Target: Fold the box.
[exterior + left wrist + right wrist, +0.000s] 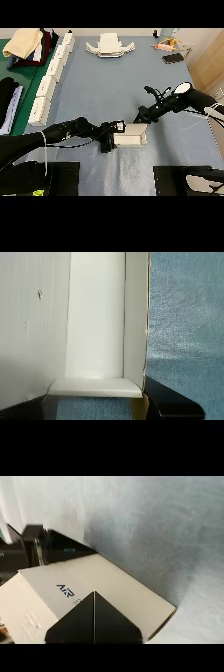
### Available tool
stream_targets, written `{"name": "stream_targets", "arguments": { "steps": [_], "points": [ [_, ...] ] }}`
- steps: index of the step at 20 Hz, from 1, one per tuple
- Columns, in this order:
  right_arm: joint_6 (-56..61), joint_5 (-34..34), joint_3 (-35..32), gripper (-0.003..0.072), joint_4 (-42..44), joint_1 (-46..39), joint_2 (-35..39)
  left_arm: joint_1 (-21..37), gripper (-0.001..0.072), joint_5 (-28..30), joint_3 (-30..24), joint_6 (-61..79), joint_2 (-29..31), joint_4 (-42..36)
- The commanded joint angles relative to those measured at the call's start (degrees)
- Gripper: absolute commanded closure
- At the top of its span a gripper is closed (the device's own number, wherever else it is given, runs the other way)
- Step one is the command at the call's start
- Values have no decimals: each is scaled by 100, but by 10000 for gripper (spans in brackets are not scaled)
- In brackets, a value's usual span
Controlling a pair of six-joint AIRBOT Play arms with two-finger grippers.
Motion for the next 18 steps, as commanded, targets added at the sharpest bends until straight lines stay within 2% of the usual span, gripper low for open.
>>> {"name": "stream_targets", "arguments": {
  "steps": [1,5,11,15,18],
  "points": [
    [-201,-208,-2,684,-772,549,553,-2,285,2,2,0,-2,0],
    [-619,-708,-273,684,-990,940,1443,-2,285,0,2,0,-2,0],
    [-1794,-2658,-1840,683,-975,1700,2916,-2,285,2,2,0,-2,0],
    [-2361,-3338,-2441,682,-979,2026,3366,-2,285,0,2,0,-2,0],
    [-2389,-3779,-2651,682,-1080,2210,3421,-2,285,2,2,0,-2,0]
  ]
}}
